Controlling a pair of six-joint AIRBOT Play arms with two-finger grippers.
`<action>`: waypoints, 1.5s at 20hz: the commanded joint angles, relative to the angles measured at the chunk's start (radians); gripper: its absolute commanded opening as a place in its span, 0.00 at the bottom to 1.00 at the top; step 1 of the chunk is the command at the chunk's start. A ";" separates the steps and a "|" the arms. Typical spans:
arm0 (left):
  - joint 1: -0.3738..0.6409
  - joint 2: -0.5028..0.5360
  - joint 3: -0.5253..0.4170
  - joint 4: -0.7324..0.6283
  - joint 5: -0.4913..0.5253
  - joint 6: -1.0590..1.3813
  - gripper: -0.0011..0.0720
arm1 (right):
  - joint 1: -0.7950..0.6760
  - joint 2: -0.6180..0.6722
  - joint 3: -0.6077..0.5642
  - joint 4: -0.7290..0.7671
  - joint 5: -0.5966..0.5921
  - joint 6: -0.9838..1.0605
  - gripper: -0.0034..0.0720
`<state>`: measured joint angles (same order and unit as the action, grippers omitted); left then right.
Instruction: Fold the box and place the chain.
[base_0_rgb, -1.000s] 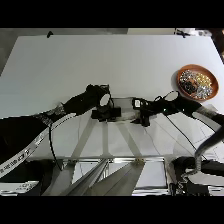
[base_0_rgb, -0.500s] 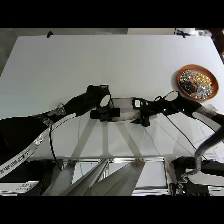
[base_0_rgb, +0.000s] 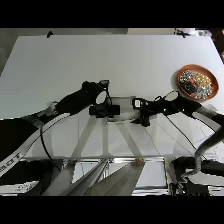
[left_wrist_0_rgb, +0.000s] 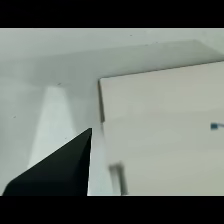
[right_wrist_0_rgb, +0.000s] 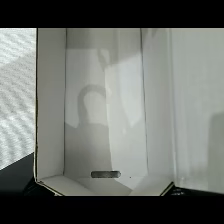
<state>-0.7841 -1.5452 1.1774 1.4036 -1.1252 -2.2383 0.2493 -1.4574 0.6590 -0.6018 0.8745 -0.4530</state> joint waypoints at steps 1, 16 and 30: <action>0.041 0.074 0.000 0.007 -0.056 0.103 0.51 | 0.000 0.000 0.000 0.000 0.000 0.000 0.75; 0.474 0.377 -0.452 -0.519 0.023 2.188 0.99 | 0.000 0.000 0.000 0.000 0.000 0.000 0.75; 0.323 0.096 -0.489 -0.902 0.344 2.582 0.99 | 0.000 0.000 0.000 0.000 0.000 0.000 0.75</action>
